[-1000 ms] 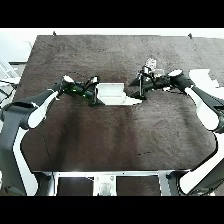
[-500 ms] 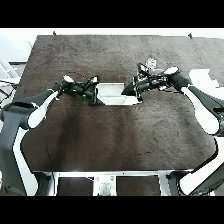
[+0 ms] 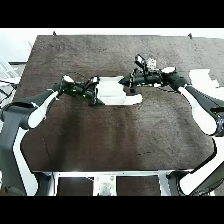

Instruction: Fold the box and place the chain.

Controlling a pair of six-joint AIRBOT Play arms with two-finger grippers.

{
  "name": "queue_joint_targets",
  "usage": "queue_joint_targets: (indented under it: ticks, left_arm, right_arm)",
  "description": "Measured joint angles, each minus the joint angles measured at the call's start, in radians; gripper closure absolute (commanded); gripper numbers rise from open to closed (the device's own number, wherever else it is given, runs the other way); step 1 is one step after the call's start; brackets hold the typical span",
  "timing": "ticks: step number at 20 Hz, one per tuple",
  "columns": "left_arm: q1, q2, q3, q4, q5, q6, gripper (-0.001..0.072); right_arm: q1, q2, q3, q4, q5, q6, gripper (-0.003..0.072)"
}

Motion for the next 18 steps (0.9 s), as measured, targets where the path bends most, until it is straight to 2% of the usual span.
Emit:
queue_joint_targets:
  ticks: [6, 18]
  left_arm:
    - [0.0, 0.0, 0.0, 0.001, -0.002, 0.0, 0.0371]
    - [0.0, -0.001, 0.0, -0.001, -0.002, 0.001, 0.0371]
  right_arm:
    - [0.039, -0.07, 0.069, -0.095, -0.024, 0.101, 0.0678]
    - [0.06, -0.117, 0.085, -0.203, -0.031, 0.169, 0.0677]
